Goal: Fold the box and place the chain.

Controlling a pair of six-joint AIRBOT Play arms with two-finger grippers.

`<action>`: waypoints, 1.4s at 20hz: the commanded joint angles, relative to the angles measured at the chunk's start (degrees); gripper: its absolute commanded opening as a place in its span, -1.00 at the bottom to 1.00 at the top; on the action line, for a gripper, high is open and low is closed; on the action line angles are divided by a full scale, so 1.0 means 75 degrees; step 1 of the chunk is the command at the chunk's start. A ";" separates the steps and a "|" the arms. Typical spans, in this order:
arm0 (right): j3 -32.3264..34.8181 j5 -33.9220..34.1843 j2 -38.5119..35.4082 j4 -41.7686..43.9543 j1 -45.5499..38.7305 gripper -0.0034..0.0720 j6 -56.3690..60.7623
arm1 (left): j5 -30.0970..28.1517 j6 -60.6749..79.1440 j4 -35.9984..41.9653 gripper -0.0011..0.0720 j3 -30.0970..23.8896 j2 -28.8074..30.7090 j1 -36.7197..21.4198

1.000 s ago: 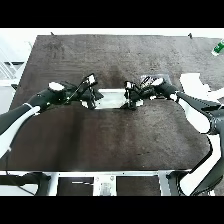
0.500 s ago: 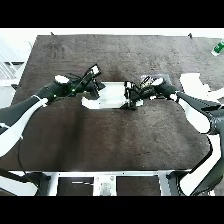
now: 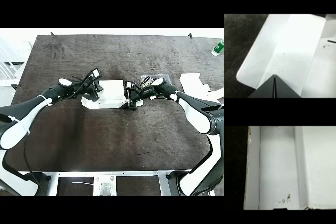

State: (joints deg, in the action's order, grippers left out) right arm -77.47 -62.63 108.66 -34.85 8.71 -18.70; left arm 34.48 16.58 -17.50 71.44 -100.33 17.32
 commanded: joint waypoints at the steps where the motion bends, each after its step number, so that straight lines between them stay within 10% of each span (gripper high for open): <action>1: -0.0003 0.0000 0.0003 -0.0009 0.0000 0.63 -0.0003 | -0.0020 0.0102 -0.0073 -0.93 0.0015 -0.0099 -0.0006; 13: -0.0003 0.0000 0.0003 -0.0009 0.0000 0.63 -0.0003 | 0.0423 0.0440 -0.0131 -0.92 0.0227 0.0114 -0.0047; 17: -0.0003 0.0000 0.0003 -0.0009 0.0000 0.63 0.0000 | 0.2259 -0.0356 -0.0772 -0.92 0.0629 0.0621 -0.0615; 18: -0.0003 0.0000 0.0003 -0.0012 0.0000 0.63 0.0000 | 0.2833 -0.0627 -0.1329 -0.71 0.0731 0.0717 -0.0793; 20: -0.0003 0.0000 0.0003 -0.0009 0.0000 0.63 0.0000 | 0.3381 -0.1460 -0.2702 0.56 0.0871 0.0866 -0.1000; 24: -0.0003 0.0000 0.0003 -0.0012 0.0000 0.63 -0.0003 | 0.3856 -0.2238 -0.5045 0.57 0.0877 0.0930 -0.0933; 28: -0.0003 0.0000 0.0003 -0.0012 0.0000 0.63 0.0000 | 0.3689 -0.2288 -0.5260 0.57 0.0877 0.0761 -0.0527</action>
